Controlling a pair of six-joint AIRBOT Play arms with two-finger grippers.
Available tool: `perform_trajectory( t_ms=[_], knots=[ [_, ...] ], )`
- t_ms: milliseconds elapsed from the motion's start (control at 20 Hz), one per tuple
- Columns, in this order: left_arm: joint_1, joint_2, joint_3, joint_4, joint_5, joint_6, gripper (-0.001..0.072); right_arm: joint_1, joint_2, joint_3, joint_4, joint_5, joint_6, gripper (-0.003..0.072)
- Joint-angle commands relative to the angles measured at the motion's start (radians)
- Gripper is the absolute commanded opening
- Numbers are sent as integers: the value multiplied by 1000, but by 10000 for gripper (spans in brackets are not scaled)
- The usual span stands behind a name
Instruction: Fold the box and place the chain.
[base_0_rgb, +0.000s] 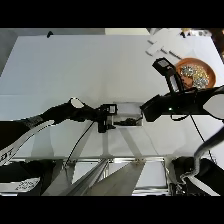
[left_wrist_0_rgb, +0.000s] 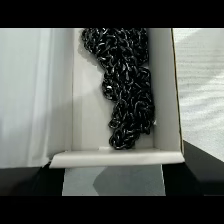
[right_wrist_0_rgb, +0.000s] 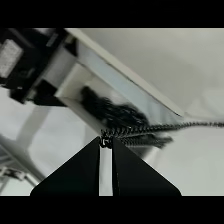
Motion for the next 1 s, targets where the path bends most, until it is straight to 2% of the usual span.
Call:
perform_trajectory(
  t_ms=[0, 250, 600, 900, 950],
  knots=[
    [0, 1, -1, 0, 0, 0, 9, 86, 8, 0, 62, -97, -2, 18],
    [-1, 1, -1, 0, 0, 0, 9, 139, 8, 0, 90, -218, -3, 18],
    [0, 1, -1, 0, 0, 0, 9, 139, -13, -7, 15, -227, -2, 19],
    [0, 1, -1, 0, 0, 0, 9, 139, -132, -138, -42, -263, -3, 23],
    [0, 1, -1, 0, 0, 0, 9, 139, -154, -153, -45, -278, -3, 68]
  ],
)
